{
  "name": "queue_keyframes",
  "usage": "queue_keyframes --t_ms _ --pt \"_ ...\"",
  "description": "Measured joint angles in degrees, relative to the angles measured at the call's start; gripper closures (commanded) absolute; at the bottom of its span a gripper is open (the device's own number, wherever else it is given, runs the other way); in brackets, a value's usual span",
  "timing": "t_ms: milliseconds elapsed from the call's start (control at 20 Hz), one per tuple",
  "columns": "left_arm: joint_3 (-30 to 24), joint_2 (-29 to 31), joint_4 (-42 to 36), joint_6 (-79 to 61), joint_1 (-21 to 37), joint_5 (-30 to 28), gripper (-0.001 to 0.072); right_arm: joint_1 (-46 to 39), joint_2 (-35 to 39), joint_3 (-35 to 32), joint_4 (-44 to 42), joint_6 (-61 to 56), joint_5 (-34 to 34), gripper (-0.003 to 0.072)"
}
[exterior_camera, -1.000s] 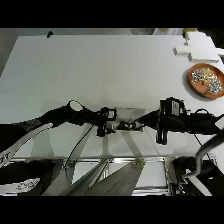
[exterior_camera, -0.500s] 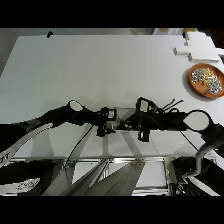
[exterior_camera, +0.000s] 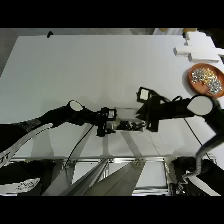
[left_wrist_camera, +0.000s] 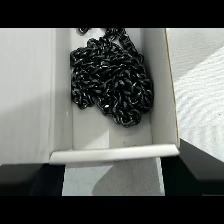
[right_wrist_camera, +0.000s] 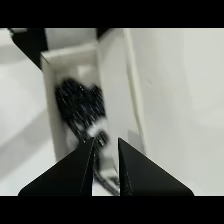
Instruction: Fold the box and place the chain.
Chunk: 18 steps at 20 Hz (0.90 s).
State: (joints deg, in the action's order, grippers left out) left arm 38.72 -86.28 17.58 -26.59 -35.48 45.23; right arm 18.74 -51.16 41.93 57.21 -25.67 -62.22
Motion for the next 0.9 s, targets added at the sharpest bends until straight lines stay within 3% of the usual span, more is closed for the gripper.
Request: queue_keyframes --t_ms 50,350,450,900 --pt "0.02 0.0 0.0 0.0 0.0 0.02 0.0437 -2.6 -0.15 0.9 2.21 -0.17 -2.47 0.0631" --pt "0.0 0.0 0.0 0.0 0.0 0.02 0.0437 -11.39 -3.08 0.83 8.83 4.85 -7.34 0.0621" --pt "0.0 0.02 0.0 0.0 0.0 0.02 0.0437 -12.17 -5.14 -1.07 8.44 7.45 -6.21 0.0498" --pt "0.0 0.02 0.0 0.0 0.0 0.0 0.0437 -7.43 -15.06 -8.31 6.23 16.59 5.57 0.0514"
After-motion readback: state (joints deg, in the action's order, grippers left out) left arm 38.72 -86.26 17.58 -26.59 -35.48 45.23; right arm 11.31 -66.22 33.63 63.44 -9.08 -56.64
